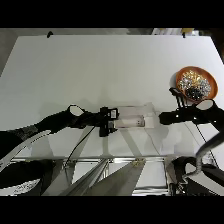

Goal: Fold the box and place the chain.

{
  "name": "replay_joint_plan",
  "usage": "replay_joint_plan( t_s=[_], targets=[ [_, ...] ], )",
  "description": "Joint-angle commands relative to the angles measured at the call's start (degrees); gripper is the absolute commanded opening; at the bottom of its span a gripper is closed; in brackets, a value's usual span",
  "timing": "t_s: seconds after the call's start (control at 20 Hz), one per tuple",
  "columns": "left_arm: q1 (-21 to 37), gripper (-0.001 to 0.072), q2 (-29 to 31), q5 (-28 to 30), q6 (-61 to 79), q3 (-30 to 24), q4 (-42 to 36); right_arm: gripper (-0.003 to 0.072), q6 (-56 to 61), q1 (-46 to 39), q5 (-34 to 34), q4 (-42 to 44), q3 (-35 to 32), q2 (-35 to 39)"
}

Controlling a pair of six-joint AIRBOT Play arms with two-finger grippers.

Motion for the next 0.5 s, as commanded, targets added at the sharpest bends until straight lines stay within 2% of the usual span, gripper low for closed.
replay_joint_plan(
  t_s=[0.0,0.15,0.25,0.35,0.45],
  targets=[
    [-0.02,0.0363,0.04,0.02,0.0,0.04,0.02,0.0017,-0.13,1.81,2.19,2.69,-0.04,-2.4],
    [-0.02,0.0363,0.04,0.02,0.0,0.04,0.02,0.0019,-3.26,2.86,4.39,6.82,-0.04,-0.9],
    [-0.02,0.0363,0.04,0.04,0.0,0.04,0.02,0.0127,-3.08,3.08,5.05,7.19,-0.04,1.81],
    [-0.02,0.0363,0.04,0.04,0.0,0.04,0.0,0.0178,-3.06,3.08,6.21,7.76,-0.04,4.28],
    [-0.02,0.0363,0.04,0.02,0.0,0.04,0.0,0.0182,-2.86,3.08,7.08,8.07,-0.04,6.71]
  ],
)
